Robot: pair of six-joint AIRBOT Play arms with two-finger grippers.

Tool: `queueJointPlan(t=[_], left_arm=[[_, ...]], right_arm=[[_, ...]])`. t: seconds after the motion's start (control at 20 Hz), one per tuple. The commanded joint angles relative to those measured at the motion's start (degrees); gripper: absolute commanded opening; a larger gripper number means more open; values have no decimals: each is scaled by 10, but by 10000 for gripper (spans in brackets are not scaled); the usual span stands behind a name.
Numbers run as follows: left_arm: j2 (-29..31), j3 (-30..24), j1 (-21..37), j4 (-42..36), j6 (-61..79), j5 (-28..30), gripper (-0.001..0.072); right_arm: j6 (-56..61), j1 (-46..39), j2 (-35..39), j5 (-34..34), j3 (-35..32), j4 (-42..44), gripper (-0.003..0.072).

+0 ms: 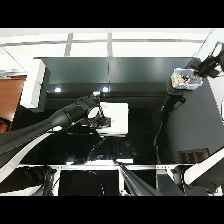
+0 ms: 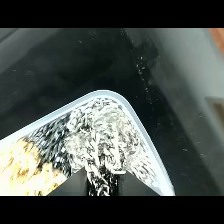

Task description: Fold the box and place the chain.

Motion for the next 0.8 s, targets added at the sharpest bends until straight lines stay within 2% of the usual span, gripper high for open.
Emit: queueJointPlan(t=[0.0, 0.25, 0.4, 0.5, 0.65, 0.75], left_arm=[[0, 0, 0, 0, 0, 0, 28], [0, 0, 0, 0, 0, 0, 28], [0, 0, 0, 0, 0, 0, 27], [0, 0, 0, 0, 0, 0, 27], [0, 0, 0, 0, 0, 0, 27], [0, 0, 0, 0, 0, 0, 28]], right_arm=[[-77, 0, 57, 44, 37, 5, 16], [-181, 7, 163, 121, 35, 63, 16], [-208, 10, 244, 148, -1, 189, 16], [-228, 24, 320, 144, -67, 228, 15], [-233, 58, 437, 144, -181, 243, 15], [-233, 85, 503, 172, -245, 259, 15]])
